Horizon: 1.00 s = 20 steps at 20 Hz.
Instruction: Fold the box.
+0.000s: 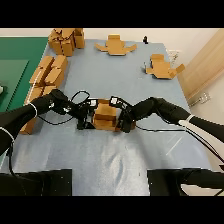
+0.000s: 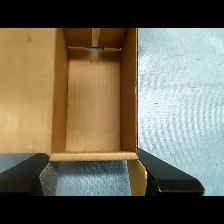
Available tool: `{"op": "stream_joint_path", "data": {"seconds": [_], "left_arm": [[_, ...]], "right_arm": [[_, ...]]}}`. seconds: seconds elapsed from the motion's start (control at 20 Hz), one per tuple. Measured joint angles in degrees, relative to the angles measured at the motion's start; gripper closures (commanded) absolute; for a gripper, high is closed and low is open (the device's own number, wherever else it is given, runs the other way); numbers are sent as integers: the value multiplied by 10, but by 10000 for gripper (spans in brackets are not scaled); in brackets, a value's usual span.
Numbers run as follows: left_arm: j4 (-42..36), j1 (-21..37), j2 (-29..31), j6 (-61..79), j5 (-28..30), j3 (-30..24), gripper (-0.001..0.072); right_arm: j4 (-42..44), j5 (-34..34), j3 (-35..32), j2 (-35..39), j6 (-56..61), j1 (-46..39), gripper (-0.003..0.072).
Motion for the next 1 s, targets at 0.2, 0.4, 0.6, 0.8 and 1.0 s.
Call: {"op": "stream_joint_path", "data": {"seconds": [0.2, 0.4, 0.6, 0.8, 1.0], "left_arm": [[0, 0, 0, 0, 0, 0, 600], [1, 0, 0, 0, 0, 0, 600], [1, 0, 0, 1, 0, 0, 600], [1, 0, 0, 1, 0, 0, 600], [1, 0, 0, 1, 0, 0, 600]], "right_arm": [[-20, -30, 0, 42, 50, -20, 682], [-38, -42, -14, 111, 180, -61, 682], [-27, -56, -77, 173, 320, -172, 682], [46, -68, -127, 162, 366, -235, 682], [138, -61, -135, 85, 349, -224, 682]]}}
